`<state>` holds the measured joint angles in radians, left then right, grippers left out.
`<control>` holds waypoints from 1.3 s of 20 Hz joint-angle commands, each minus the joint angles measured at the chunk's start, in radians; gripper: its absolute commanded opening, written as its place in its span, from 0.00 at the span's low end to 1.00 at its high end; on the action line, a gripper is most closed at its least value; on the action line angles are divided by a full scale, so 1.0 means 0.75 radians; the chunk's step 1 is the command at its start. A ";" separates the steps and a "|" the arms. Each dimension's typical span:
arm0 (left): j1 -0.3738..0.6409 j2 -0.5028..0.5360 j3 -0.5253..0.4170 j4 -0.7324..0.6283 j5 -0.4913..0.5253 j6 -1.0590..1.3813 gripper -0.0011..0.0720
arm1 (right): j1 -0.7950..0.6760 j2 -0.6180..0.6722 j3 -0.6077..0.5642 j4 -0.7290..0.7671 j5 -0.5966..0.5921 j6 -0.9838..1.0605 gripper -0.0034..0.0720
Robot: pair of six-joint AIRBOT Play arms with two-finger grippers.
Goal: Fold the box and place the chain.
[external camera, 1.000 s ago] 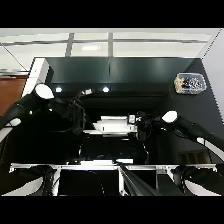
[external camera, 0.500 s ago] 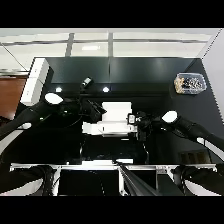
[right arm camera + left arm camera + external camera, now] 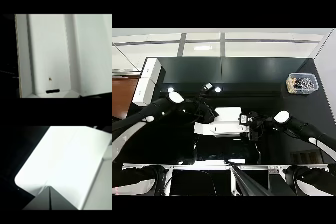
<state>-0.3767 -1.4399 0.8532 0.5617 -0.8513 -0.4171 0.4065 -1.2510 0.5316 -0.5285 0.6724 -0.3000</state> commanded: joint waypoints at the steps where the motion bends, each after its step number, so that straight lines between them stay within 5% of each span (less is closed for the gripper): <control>1: 0.125 0.070 0.088 0.081 -0.240 -0.051 0.05 | 0.001 -0.001 -0.001 0.001 -0.001 0.002 0.69; 5: 0.296 0.336 0.019 0.143 -0.224 -0.164 0.05 | 0.001 -0.001 -0.001 0.001 -0.001 0.002 0.69; 9: 0.274 0.448 -0.136 0.091 -0.360 0.303 0.06 | 0.001 -0.001 -0.001 0.000 0.000 0.002 0.69; 10: 0.243 0.435 -0.173 0.129 -0.368 0.406 0.22 | 0.001 -0.001 -0.001 0.000 0.000 0.002 0.69; 11: 0.213 0.419 -0.207 0.183 -0.356 0.517 0.56 | 0.001 -0.001 -0.001 0.001 0.000 0.002 0.69; 12: 0.174 0.398 -0.240 0.241 -0.303 0.603 0.76 | 0.001 -0.001 -0.001 0.000 0.000 0.001 0.69; 13: 0.133 0.377 -0.266 0.292 -0.226 0.627 0.92 | 0.001 -0.001 -0.001 0.000 0.000 0.002 0.69; 14: 0.087 0.357 -0.282 0.334 -0.147 0.628 0.95 | 0.001 -0.001 -0.001 0.000 0.000 0.002 0.69; 17: -0.049 0.292 -0.288 0.350 0.039 0.627 0.95 | 0.001 -0.001 -0.001 0.001 0.000 0.002 0.69; 20: -0.133 0.249 -0.288 0.326 0.081 0.613 0.91 | 0.001 -0.001 -0.001 0.000 0.000 0.002 0.69; 24: -0.140 0.248 -0.288 0.251 0.076 0.559 0.30 | 0.001 -0.001 -0.001 0.001 0.000 0.002 0.69; 26: -0.140 0.248 -0.288 0.236 0.070 0.546 0.21 | 0.001 -0.001 -0.001 0.001 0.000 0.002 0.69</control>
<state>-0.4728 -1.2491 0.6380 0.7643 -0.8066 0.0090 0.4068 -1.2514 0.5316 -0.5285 0.6720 -0.2993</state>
